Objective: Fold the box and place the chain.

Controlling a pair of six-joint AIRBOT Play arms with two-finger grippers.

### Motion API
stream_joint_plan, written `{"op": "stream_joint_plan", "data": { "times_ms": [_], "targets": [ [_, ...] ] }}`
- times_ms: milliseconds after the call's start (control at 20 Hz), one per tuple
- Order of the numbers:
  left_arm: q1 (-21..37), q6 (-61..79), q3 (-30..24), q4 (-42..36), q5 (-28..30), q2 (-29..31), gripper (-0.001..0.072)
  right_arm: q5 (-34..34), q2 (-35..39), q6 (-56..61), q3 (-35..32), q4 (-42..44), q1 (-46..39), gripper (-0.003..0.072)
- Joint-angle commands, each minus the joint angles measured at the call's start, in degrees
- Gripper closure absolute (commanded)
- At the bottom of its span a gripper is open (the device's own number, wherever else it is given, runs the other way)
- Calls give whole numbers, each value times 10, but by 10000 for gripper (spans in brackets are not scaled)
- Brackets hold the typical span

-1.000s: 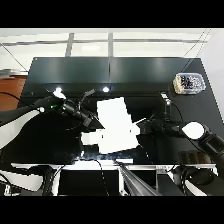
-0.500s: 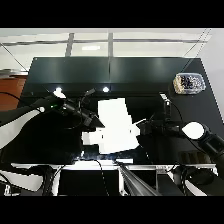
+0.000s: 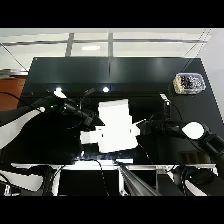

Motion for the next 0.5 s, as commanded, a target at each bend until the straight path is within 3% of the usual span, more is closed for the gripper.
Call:
{"op": "stream_joint_plan", "data": {
  "times_ms": [0, 50, 250, 350, 450],
  "targets": [
    [0, 13, 1, 10, -2, 0, 679, 11, 1, 0, 5, -11, -5, 48],
    [0, 25, 1, 12, -2, 1, 680, 33, 1, 0, 16, -26, -16, -17],
    [-16, 76, 1, 26, 7, 24, 684, 191, 1, 0, 126, -158, -101, -17],
    [-36, 85, -7, 36, 21, 62, 685, 272, 1, -10, 186, -207, -136, -17],
    [-65, 114, -37, 58, 71, 123, 685, 320, 1, -37, 214, -240, -148, -18]
  ]
}}
